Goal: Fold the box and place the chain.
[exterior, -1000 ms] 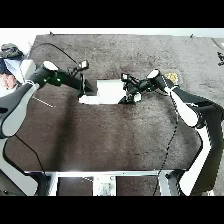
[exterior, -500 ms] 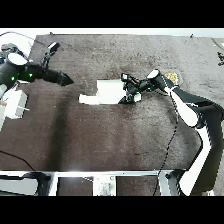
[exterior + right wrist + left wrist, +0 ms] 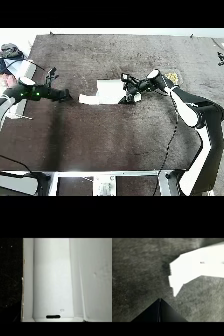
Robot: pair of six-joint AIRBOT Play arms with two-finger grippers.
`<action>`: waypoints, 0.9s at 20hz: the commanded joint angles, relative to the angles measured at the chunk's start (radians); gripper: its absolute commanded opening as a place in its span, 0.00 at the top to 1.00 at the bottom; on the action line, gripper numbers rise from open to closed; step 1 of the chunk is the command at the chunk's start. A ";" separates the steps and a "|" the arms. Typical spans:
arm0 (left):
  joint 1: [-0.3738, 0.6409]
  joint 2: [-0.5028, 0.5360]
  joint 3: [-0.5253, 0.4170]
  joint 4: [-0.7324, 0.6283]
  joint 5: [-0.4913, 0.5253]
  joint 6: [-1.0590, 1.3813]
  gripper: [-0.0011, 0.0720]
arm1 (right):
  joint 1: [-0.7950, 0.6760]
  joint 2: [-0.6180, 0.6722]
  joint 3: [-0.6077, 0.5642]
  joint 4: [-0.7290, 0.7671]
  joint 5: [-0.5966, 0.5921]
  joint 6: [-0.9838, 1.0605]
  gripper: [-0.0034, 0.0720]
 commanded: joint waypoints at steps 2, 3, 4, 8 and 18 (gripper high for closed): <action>0.000 -0.082 -0.016 -0.166 0.037 0.014 0.97 | 0.001 -0.001 0.000 0.000 0.000 0.000 0.34; 0.000 -0.093 -0.016 -0.192 0.044 0.028 0.97 | 0.001 -0.001 0.000 0.000 0.000 0.000 0.34; 0.000 -0.100 -0.016 -0.198 0.050 0.028 0.97 | 0.001 -0.001 0.000 0.000 0.000 0.000 0.34; -0.005 -0.126 -0.016 -0.222 0.056 0.027 0.97 | 0.001 -0.001 0.000 0.000 0.000 0.000 0.34; -0.130 -0.152 -0.015 -0.461 0.058 0.185 0.97 | 0.001 -0.001 0.000 0.000 0.000 0.000 0.34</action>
